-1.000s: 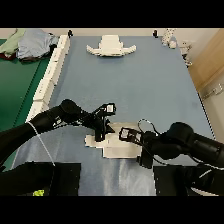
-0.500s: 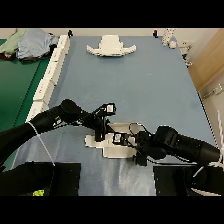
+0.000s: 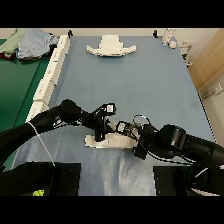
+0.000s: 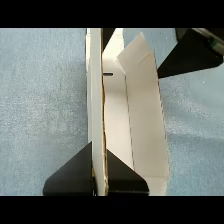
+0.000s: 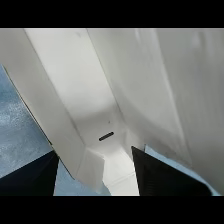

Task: Fold the box.

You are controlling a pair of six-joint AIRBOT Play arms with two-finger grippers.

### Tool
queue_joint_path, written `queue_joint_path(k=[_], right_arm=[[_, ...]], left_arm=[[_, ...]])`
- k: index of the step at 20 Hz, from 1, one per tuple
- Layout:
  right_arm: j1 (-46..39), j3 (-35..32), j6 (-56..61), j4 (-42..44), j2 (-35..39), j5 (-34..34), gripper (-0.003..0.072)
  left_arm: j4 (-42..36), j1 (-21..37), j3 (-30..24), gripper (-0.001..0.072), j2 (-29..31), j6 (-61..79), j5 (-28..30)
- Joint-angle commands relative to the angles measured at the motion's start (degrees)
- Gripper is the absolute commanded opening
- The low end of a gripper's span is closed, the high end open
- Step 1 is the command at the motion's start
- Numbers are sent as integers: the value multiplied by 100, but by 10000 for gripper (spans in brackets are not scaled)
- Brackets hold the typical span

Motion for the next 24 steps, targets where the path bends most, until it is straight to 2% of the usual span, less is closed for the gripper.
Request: queue_joint_path(k=[1,5,9,12,15,17,20,24], right_arm=[[-4,9,420,-326,63,-94,720],[-50,9,116,-249,83,-68,720],[-376,9,-621,319,350,-129,720],[-422,7,-745,302,481,-225,720],[-597,-24,-1073,389,387,-46,720],[-1010,-74,-1963,1119,310,57,720],[-1873,-138,-4059,2424,289,81,720],[-2656,-138,-5838,3316,90,66,720]], left_arm=[[2,-2,7,13,4,0,2],[2,-2,7,12,4,0,2],[0,-2,7,12,4,0,2],[2,-2,7,12,4,0,0],[2,-2,7,12,4,0,2],[2,-2,7,12,4,0,0],[2,-2,7,13,4,0,0],[2,-4,7,12,4,0,2]])
